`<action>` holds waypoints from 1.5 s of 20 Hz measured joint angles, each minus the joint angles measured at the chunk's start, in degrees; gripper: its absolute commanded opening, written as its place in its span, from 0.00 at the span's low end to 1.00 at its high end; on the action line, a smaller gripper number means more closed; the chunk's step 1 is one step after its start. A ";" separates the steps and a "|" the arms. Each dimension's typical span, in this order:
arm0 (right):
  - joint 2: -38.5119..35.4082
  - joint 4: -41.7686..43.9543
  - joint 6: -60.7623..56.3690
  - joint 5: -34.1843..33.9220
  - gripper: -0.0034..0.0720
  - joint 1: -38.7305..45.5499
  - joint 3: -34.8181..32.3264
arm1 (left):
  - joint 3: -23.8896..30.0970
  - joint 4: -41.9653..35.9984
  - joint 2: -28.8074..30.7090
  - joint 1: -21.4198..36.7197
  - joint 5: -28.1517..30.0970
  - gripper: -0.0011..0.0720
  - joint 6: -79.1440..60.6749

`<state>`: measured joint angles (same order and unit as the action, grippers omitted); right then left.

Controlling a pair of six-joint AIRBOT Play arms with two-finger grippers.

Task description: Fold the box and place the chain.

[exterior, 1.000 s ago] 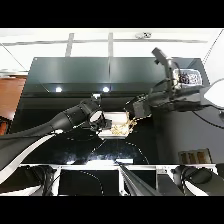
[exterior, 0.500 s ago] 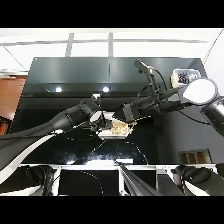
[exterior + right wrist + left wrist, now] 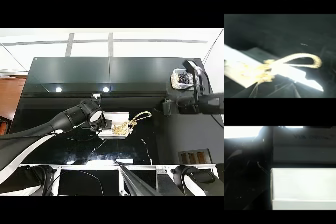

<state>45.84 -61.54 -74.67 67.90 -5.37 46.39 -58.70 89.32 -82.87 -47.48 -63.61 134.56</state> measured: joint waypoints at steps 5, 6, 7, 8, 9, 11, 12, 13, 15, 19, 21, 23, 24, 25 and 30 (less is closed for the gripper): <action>-1.53 -1.77 9.51 -11.10 0.98 0.39 -14.03 | 0.00 -0.02 0.00 0.00 0.02 0.06 0.02; -1.49 -1.97 13.31 -12.87 0.97 -0.79 -16.04 | 0.00 0.00 0.00 0.00 0.00 0.06 0.02; -1.31 -1.97 17.55 -14.40 0.97 -2.12 -17.57 | 0.00 -0.02 0.00 0.00 0.02 0.06 0.00; -0.94 -2.12 22.86 -15.76 0.97 -3.65 -18.82 | 0.00 0.00 0.00 0.00 0.02 0.06 0.00; -0.28 -1.55 28.44 -17.35 0.97 -5.07 -19.69 | 0.00 -0.02 0.00 0.00 0.00 0.06 0.00; 1.95 1.68 39.71 -20.22 0.98 -7.26 -20.72 | 0.00 -0.02 0.00 0.00 0.02 0.06 0.02; 3.39 3.98 45.68 -21.22 0.98 -7.98 -20.96 | 0.00 0.00 0.00 0.00 0.02 0.06 0.00; 5.11 6.36 51.84 -21.90 0.97 -8.57 -21.09 | 0.00 0.00 0.00 0.00 0.02 0.06 0.00; 8.59 9.77 61.81 -22.86 0.97 -9.27 -20.98 | 0.00 0.00 0.00 0.00 0.02 0.06 0.00; 14.84 15.96 76.67 -23.58 0.98 -9.92 -19.65 | 0.00 -0.02 0.00 0.00 0.02 0.06 0.00; 17.46 18.93 82.68 -23.91 0.97 -10.16 -18.27 | 0.00 -0.02 0.00 0.00 0.02 0.06 0.00; 19.80 20.98 86.97 -24.15 0.97 -10.32 -16.59 | 0.00 -0.02 0.00 0.00 0.00 0.06 0.00; 20.85 21.68 88.32 -24.33 0.98 -10.34 -15.80 | 0.00 -0.02 0.00 0.00 0.02 0.06 0.02; 21.88 22.34 89.48 -24.37 0.98 -10.38 -15.08 | 0.00 0.00 0.00 0.00 0.00 0.06 0.00; 24.83 23.28 91.95 -23.80 0.97 -10.91 -13.57 | 0.00 0.00 0.00 0.00 0.02 0.06 0.02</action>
